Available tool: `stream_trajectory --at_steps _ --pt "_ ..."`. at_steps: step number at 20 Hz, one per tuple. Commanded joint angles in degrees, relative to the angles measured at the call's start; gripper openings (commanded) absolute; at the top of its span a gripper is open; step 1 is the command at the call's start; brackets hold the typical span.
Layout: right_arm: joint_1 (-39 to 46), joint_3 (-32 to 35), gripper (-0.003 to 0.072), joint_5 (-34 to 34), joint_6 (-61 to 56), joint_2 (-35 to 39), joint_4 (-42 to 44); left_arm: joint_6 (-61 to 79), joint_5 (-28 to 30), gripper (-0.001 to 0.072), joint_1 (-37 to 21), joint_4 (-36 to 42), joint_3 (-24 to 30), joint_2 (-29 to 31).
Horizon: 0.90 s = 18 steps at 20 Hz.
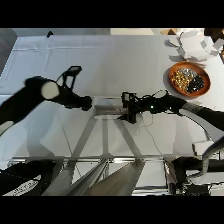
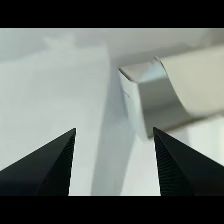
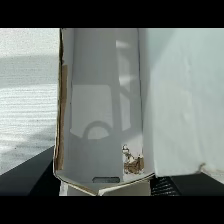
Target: Fold the box and place the chain.
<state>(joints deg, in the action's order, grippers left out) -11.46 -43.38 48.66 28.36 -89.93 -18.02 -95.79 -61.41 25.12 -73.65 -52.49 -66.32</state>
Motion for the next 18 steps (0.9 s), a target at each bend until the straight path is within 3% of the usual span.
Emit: stream_trajectory --at_steps 1,7,9,10,14,18 --pt "-0.02 -0.04 0.0456 0.02 0.0 -0.02 0.02 26.71 -3.89 0.0547 -8.59 16.5 0.02 2.47" --pt "-0.02 -0.04 0.0456 0.04 0.0 -0.02 0.02 76.15 -4.9 0.055 -16.72 19.23 0.39 -3.76" --pt "-0.02 -0.04 0.0456 0.04 0.0 -0.02 0.0 84.83 -4.87 0.0695 -17.0 19.43 1.03 -8.04" --pt "-0.02 -0.04 0.0456 0.04 0.0 -0.02 0.02 88.94 -4.87 0.0716 -17.0 20.98 1.44 -10.45" --pt "-0.02 -0.04 0.0456 0.02 0.02 -0.02 0.0 106.03 -4.87 0.0717 -16.83 31.12 1.7 -17.66" --pt "-0.02 -0.04 0.0456 0.04 0.02 -0.02 0.0 115.95 -5.77 0.0719 -16.83 35.41 1.7 -21.11"
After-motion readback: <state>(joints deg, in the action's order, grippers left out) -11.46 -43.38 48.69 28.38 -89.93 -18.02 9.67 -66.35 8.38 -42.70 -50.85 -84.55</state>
